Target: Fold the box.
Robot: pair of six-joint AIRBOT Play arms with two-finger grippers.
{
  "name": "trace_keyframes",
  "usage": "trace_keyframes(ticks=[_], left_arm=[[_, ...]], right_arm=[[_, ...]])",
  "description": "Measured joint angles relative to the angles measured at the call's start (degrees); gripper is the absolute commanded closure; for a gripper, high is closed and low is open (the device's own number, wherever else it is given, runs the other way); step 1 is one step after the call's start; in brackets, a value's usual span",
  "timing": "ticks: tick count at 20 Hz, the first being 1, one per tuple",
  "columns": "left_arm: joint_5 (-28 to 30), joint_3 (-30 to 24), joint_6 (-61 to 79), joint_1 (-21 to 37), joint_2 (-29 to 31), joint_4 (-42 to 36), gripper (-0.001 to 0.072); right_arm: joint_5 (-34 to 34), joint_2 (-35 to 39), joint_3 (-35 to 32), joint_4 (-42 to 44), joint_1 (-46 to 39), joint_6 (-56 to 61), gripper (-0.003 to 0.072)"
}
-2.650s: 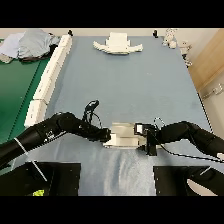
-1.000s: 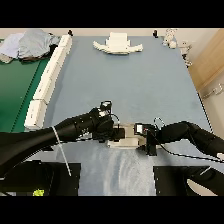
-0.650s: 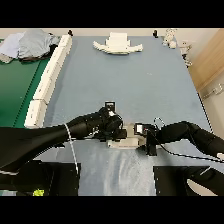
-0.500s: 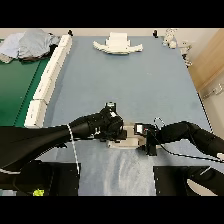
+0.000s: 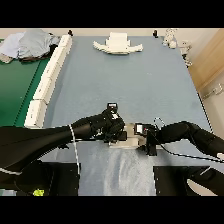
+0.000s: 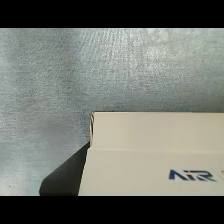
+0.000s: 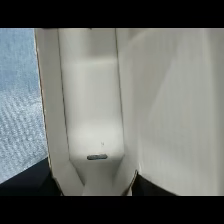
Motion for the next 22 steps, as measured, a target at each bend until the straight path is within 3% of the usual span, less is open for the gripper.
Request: trace_keyframes(ticks=[1,2,3,13,15,16,21,22], left_arm=[[0.0,0.0,0.1,0.0,0.0,0.0,0.0605],[0.1,0.0,0.3,0.0,0.0,0.0,0.0212],[0.2,0.0,0.4,0.0,-0.1,-0.1,0.0053],[0.1,0.0,-0.1,0.0,-0.1,-0.3,0.0062],[0.1,0.0,-0.2,0.0,-0.1,-0.3,0.0213],[0.1,0.0,-0.3,0.0,-0.1,-0.4,0.024],[0.7,0.0,-0.6,0.0,-1.1,-1.3,0.0243],[0.6,0.0,-0.7,0.0,-1.2,-1.5,0.0289]], right_arm=[[0.0,0.0,0.0,0.0,0.0,0.0,0.0176],[0.0,0.0,0.0,0.0,0.0,-0.1,0.0176],[0.0,0.0,0.0,0.0,0.0,-0.1,0.0175],[0.0,0.0,0.0,0.0,0.0,-0.1,0.0176],[0.0,0.0,0.0,0.0,0.0,-0.1,0.0176],[0.0,0.0,0.0,0.0,0.0,-0.1,0.0175],[0.1,0.0,0.0,0.0,0.0,-0.1,0.0176],[0.0,0.0,0.0,0.0,0.0,-0.1,0.0176]])
